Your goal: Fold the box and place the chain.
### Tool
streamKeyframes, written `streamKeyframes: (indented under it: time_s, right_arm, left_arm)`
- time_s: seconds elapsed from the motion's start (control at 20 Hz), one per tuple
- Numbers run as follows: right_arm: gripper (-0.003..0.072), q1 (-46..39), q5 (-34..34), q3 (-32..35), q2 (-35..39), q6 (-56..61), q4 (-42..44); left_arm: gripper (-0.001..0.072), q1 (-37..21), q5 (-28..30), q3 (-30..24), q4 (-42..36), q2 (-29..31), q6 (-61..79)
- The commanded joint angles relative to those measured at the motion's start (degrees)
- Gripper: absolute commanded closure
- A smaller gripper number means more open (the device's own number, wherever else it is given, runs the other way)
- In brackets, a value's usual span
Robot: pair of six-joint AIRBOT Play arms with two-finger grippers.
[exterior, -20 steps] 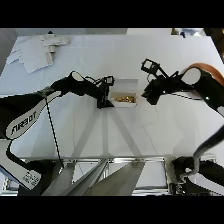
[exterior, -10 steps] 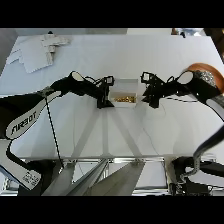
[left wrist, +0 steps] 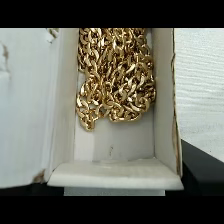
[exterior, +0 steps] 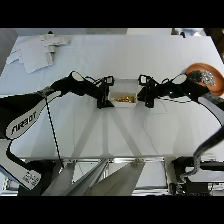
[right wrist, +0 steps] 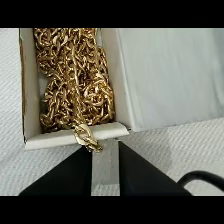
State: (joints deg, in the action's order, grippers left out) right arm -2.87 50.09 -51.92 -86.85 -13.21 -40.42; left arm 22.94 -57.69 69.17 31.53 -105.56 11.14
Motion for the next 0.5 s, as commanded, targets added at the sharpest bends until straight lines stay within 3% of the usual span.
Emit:
streamKeyframes:
  time_s: [0.0, 0.05, 0.45]
  right_arm:
    - [0.0623, 0.28, 0.00, 0.02, -0.31, -0.83, 0.39]
    - [0.0672, 0.44, 0.02, 0.02, -0.31, -0.81, 0.15]
    - [0.0672, 0.61, 1.79, 0.02, 4.90, 8.85, -9.25]
  left_arm:
    - [0.0432, 0.00, 0.00, 0.00, 0.02, -0.02, 0.00]
    - [0.0432, 0.00, 0.02, 0.00, 0.02, -0.02, 0.00]
    - [0.0432, 0.00, 0.02, 0.00, 0.02, -0.02, 0.00]
